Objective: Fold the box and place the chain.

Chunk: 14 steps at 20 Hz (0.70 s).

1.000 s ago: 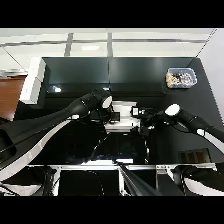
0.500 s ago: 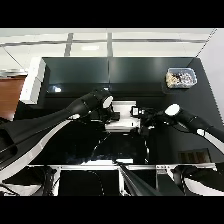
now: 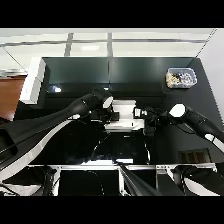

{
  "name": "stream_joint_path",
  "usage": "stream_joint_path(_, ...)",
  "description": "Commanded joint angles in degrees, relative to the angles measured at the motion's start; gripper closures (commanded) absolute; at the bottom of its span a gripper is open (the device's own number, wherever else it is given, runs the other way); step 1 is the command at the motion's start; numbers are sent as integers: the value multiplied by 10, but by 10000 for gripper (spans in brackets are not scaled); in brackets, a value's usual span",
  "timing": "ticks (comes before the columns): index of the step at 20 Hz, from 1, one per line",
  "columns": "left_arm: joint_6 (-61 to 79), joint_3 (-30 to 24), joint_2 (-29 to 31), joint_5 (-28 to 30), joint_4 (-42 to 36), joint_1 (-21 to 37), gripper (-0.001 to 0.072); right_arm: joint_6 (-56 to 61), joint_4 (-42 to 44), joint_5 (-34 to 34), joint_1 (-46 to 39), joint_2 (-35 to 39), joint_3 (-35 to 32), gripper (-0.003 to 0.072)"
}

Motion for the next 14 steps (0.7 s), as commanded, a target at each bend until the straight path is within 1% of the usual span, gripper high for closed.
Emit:
stream_joint_path(1, 3, 0, 0, -1, 2, 0, 685, -13, -3, 4, 2, 8, 1, -15)
stream_joint_path(2, 3, 0, 0, -3, 2, 0, 684, -19, 7, -3, 2, 8, 1, -14)
stream_joint_path(3, 3, 0, 0, -3, 2, 0, 683, -21, 17, -5, 2, 8, 1, 101)
stream_joint_path(5, 3, 0, 0, -2, -3, 0, 684, -21, 37, 3, 2, 8, 1, 411)
stream_joint_path(6, 3, 0, 0, -3, -3, 0, 683, -21, 37, 4, 2, 8, 1, 475)
stream_joint_path(7, 3, 0, 0, -3, -3, 0, 683, -21, 37, 3, 2, 7, 1, 491)
stream_joint_path(8, 3, 0, 0, -5, -3, 0, 684, -21, 41, 2, 2, 2, 1, 490)
stream_joint_path(10, 3, 0, 0, -5, -3, 0, 683, -35, 90, 0, 2, -12, 0, 490)
stream_joint_path(12, 3, 0, 0, -5, -3, 0, 684, -47, 126, -22, 14, -23, 1, 490)
stream_joint_path(14, 3, 0, 0, -5, -3, 0, 683, -47, 126, -41, 30, -32, 1, 490)
